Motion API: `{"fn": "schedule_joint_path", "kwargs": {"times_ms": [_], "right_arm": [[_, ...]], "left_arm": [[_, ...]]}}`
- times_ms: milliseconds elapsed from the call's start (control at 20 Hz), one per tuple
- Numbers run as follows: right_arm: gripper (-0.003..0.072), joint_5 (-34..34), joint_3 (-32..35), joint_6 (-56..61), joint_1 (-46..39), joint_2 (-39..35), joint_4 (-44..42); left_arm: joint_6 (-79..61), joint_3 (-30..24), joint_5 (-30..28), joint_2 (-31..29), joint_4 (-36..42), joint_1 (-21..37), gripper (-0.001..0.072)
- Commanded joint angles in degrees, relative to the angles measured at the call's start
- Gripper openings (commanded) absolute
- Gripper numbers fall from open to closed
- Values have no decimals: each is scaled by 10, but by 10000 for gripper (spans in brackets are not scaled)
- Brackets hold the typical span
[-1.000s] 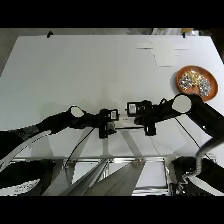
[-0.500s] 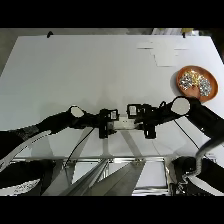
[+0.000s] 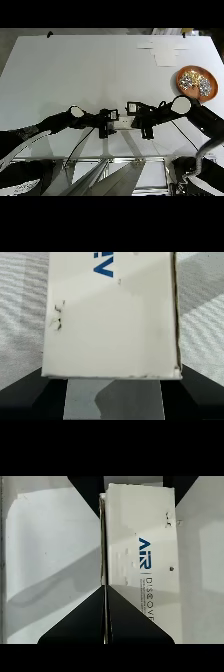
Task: Fold the box and place the chain.
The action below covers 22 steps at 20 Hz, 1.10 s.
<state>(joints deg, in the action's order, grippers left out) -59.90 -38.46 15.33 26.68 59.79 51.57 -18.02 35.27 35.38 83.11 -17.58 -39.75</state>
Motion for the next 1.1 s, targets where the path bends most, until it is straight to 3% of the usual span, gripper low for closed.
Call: {"fn": "schedule_joint_path", "kwargs": {"times_ms": [0,250,550,850,1050], "right_arm": [[17,7,2,11,0,16,-4],[17,-5,23,11,0,24,-4],[17,26,45,11,0,24,-5],[17,6,45,-76,0,-17,-114],[16,45,45,-80,0,-4,-111]], "left_arm": [[0,0,0,0,0,0,207],[0,0,0,0,0,0,207],[0,0,0,0,0,0,207],[0,0,0,0,0,0,207],[0,0,0,0,0,0,207]]}}
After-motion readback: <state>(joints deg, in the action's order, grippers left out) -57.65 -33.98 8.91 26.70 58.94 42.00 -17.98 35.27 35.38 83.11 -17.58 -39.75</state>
